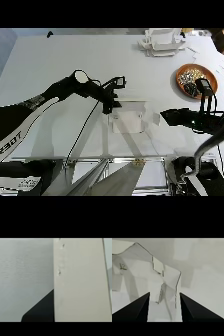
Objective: Fold the box and place the chain.
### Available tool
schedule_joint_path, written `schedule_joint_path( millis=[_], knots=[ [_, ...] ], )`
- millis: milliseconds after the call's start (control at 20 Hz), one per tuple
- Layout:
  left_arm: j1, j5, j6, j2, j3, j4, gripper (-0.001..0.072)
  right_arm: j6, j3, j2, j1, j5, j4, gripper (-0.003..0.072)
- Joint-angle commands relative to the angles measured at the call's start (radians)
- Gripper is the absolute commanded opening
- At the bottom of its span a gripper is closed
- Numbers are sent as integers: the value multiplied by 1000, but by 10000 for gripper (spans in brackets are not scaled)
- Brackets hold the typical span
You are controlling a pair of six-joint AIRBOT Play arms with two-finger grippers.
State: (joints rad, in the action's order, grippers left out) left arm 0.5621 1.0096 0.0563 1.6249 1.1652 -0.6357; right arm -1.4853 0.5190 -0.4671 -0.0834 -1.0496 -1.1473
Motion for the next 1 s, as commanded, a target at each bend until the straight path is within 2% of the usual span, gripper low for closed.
schedule_joint_path(
  millis=[0,300,650,950],
  knots=[
    [25,-121,64,-6,0,-46,2,1,6,0,-1,24,-62,418],
    [25,-129,75,-1,-10,-46,2,9,6,0,-1,17,-87,418],
    [26,-77,-32,42,-10,48,5,55,6,0,-1,19,-88,417],
    [26,-34,-38,62,-10,48,6,55,6,-2,-1,18,-132,417]
  ],
)
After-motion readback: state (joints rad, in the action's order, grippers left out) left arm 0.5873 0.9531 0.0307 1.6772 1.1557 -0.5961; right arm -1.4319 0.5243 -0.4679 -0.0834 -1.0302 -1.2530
